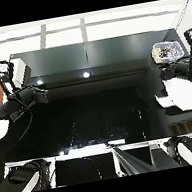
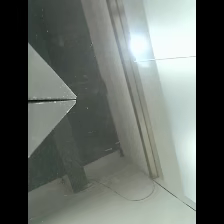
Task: Fold the box and place the chain.
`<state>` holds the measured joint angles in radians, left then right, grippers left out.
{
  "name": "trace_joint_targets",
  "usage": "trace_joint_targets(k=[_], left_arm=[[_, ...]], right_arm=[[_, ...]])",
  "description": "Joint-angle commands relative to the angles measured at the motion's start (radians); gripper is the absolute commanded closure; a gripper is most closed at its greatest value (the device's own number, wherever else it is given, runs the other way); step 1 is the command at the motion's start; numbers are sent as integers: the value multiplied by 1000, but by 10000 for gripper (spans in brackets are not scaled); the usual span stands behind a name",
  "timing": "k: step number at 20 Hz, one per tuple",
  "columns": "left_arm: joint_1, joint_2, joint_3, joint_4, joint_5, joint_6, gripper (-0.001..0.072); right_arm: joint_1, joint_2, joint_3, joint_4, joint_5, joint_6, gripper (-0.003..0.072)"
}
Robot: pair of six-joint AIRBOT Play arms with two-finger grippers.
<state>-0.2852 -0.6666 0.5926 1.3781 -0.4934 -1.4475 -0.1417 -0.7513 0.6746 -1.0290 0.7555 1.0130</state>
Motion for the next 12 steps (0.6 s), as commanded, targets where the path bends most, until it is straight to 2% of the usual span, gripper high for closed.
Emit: trace_joint_targets(k=[1, 5, 7, 12], left_arm=[[1, 0, 0, 0, 0, 0, 682], [1, 0, 0, 0, 0, 0, 682], [1, -2, 0, 0, 18, 0, 682], [1, -12, -1, 0, 264, 0, 682]], right_arm=[[1, 0, -1, 0, 0, 0, 676], [1, 0, -1, 4, 0, 0, 676], [1, 0, -1, 25, -56, 1, 676], [1, -4, -1, 116, -303, 0, 676]])
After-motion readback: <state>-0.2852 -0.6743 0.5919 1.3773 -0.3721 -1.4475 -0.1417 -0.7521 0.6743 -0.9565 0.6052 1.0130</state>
